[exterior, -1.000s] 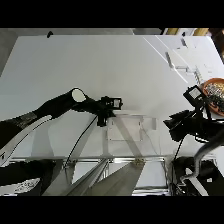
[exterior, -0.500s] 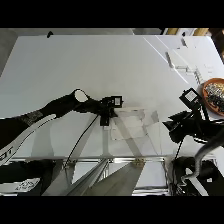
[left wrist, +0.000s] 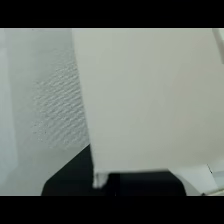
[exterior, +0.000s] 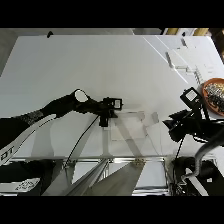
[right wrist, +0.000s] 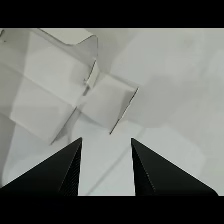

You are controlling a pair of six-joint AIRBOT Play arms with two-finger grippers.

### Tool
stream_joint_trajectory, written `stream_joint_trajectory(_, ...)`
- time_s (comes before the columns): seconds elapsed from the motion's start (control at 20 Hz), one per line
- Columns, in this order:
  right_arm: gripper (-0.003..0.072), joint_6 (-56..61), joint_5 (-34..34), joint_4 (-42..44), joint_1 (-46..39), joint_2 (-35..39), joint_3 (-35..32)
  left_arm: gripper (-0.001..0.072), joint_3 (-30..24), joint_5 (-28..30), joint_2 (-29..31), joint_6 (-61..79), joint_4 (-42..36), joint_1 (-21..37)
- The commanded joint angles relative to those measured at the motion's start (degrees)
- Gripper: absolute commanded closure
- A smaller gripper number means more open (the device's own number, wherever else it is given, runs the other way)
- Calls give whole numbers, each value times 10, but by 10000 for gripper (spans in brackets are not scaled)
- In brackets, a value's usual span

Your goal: Fold the box and place the chain.

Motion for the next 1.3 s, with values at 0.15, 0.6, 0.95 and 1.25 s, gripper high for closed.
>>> stream_joint_trajectory(0.15,348,0,-7,2,0,1,0,710,28,-24,0,14,35,0)
stream_joint_trajectory(0.6,348,0,-5,1,0,1,0,706,30,-38,-31,14,46,0)
stream_joint_trajectory(0.95,348,0,-5,1,0,1,0,697,30,-37,-31,14,47,0)
stream_joint_trajectory(1.25,351,0,-5,4,0,1,0,698,30,-37,-31,14,47,0)
